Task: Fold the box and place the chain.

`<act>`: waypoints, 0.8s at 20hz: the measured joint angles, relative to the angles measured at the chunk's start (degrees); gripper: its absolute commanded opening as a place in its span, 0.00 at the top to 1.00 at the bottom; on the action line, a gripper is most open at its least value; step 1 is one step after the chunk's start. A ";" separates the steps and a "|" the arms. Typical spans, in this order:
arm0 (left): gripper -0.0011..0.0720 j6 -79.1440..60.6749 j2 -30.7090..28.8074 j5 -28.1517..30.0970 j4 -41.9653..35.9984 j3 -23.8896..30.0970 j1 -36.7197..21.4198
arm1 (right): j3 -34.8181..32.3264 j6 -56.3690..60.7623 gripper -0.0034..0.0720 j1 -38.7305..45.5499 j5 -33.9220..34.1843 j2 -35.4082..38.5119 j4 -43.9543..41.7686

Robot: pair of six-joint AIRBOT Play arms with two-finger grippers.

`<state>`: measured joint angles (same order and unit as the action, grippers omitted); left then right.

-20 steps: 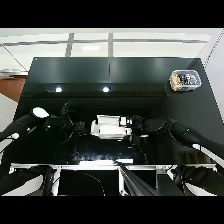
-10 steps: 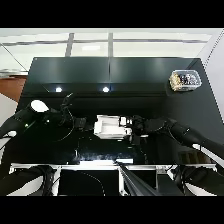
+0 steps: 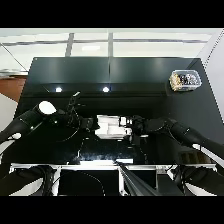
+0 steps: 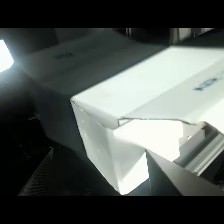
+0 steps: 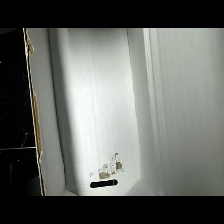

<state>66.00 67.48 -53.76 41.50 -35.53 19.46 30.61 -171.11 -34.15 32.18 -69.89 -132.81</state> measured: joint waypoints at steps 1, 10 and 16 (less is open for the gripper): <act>0.03 0.09 0.00 0.42 -0.07 -0.04 0.20 | 0.00 0.00 0.34 0.00 -0.02 0.00 0.00; 0.04 9.53 0.00 6.82 5.25 -0.17 7.78 | 0.00 0.00 0.34 0.00 -0.02 0.00 0.00; 0.08 16.41 0.00 11.32 9.77 -0.46 11.80 | 0.00 0.00 0.34 0.00 -0.02 0.00 0.02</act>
